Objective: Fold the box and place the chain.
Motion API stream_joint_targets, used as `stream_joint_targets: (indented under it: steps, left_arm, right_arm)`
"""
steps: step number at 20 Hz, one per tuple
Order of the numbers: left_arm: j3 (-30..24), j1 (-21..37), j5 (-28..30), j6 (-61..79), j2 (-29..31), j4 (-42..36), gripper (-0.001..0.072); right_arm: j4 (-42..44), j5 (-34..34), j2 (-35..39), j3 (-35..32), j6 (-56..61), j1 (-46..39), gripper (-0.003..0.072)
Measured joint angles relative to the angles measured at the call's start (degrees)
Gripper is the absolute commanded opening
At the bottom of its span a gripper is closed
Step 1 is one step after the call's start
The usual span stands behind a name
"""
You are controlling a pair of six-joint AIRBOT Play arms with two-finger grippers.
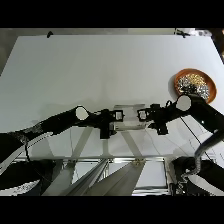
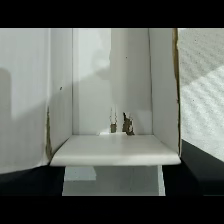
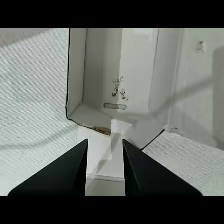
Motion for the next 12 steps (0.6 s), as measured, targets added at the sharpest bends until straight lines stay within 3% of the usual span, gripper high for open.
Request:
stream_joint_targets:
  steps: [8, 12]
  left_arm:
    - [0.0, 0.0, 0.0, 0.0, 0.0, 0.0, 0.0491]
    - [0.0, 0.0, 0.0, 0.0, 0.0, 0.0, 0.0491]
  right_arm:
    - [-6.9, 3.6, -0.3, 0.0, 2.3, 0.1, 0.0215]
    - [-2.4, -1.0, -0.6, 0.0, 2.6, 0.1, 0.0214]
